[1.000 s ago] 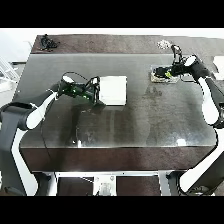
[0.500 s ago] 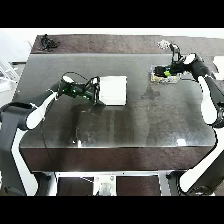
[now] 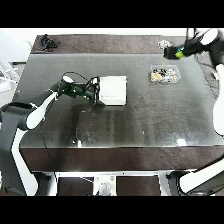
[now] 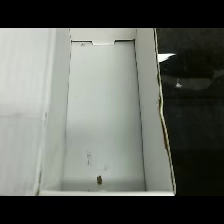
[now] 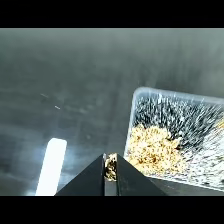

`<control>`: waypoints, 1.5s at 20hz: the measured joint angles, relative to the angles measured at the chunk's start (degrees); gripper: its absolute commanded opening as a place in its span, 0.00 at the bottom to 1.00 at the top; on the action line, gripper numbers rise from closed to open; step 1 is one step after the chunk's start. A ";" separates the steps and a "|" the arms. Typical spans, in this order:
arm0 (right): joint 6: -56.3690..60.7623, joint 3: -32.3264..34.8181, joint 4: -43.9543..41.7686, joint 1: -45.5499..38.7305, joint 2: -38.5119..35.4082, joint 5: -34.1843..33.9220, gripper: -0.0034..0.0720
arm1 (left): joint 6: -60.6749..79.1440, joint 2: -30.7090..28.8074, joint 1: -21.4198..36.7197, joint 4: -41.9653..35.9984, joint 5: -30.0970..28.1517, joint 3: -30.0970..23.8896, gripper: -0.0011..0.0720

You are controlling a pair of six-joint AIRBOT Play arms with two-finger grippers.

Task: Fold the box and place the chain.

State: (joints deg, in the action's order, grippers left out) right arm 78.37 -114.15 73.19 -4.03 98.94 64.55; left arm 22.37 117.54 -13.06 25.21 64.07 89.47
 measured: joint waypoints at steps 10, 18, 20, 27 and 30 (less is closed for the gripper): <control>-1.18 -0.31 2.38 16.04 -26.18 -0.52 0.06 | 0.00 0.00 0.00 0.00 0.00 0.00 0.64; -3.58 -0.28 3.50 34.12 -28.04 -3.87 0.06 | 0.00 0.00 0.00 0.00 0.00 0.00 0.64; -3.63 -0.24 3.82 36.13 -26.43 -4.00 0.06 | 0.00 0.00 0.00 0.00 0.00 0.00 0.64; -2.47 4.48 2.36 38.56 -22.08 -3.98 0.06 | 0.00 0.00 0.00 0.00 0.00 0.00 0.64; -2.25 7.93 1.53 38.64 -20.79 -4.42 0.06 | 0.00 0.00 0.00 0.00 0.00 0.00 0.64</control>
